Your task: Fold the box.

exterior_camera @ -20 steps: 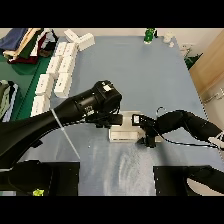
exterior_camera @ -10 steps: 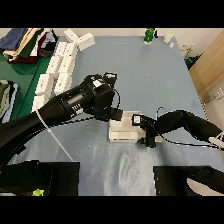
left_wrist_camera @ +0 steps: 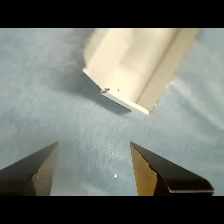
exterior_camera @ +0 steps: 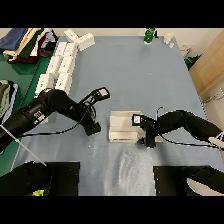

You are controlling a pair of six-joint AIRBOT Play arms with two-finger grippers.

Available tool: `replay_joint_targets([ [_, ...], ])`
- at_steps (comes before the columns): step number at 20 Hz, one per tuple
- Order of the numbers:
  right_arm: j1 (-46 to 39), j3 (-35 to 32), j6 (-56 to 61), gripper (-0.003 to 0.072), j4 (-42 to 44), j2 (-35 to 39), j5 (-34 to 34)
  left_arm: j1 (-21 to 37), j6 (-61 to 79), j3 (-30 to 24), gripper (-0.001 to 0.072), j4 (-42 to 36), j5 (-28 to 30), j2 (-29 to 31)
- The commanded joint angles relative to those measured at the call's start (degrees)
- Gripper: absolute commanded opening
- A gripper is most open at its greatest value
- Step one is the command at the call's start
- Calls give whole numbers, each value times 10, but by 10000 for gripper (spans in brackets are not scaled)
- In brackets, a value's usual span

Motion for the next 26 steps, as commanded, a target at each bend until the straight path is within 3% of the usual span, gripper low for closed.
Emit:
replay_joint_targets([
  [1, 0, 0, 0, 525, 0, 0, 0, 63, 310, -97, 697, -150, 64, 4],
  [4, 0, 0, 0, 525, 0, 0, 0, 59, 455, -128, 697, -191, 111, -43],
  [7, 0, 0, 0, 525, 0, 0, 0, 53, 515, -128, 697, -280, 142, -97],
  [10, 0, 0, 0, 525, 0, 0, 0, 32, 565, -128, 697, -300, 152, -129],
  [26, 0, 0, 0, 525, 0, 0, 0, -29, 609, -127, 698, -353, 207, -158],
])
